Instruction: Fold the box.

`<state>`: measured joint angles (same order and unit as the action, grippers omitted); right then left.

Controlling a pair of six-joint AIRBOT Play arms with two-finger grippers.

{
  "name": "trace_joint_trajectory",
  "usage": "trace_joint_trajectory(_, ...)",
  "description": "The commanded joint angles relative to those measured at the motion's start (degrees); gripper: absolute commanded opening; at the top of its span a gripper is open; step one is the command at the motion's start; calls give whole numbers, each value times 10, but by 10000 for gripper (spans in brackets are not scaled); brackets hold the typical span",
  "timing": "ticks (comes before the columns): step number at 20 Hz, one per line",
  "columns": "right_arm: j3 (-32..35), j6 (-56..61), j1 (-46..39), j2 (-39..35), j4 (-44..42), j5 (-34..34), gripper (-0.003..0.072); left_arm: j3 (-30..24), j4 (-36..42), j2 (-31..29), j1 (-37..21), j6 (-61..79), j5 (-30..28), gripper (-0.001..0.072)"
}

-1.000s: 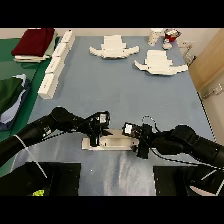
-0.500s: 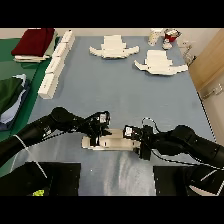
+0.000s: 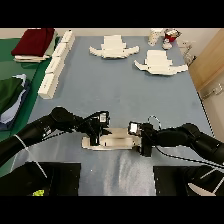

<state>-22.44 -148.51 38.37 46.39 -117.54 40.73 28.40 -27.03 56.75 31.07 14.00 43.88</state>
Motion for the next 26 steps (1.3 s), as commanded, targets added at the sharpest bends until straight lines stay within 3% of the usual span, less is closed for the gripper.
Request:
trace_joint_trajectory(1,5,-40,-7,0,-25,0,703,0,0,1,0,0,1,15)
trace_joint_trajectory(7,13,-100,-7,14,-69,-21,703,0,0,0,0,0,1,15)
trace_joint_trajectory(19,12,-64,-31,17,-80,9,718,0,0,1,0,0,1,15)
trace_joint_trajectory(26,11,-64,-42,18,-78,-42,719,0,0,0,0,0,1,15)
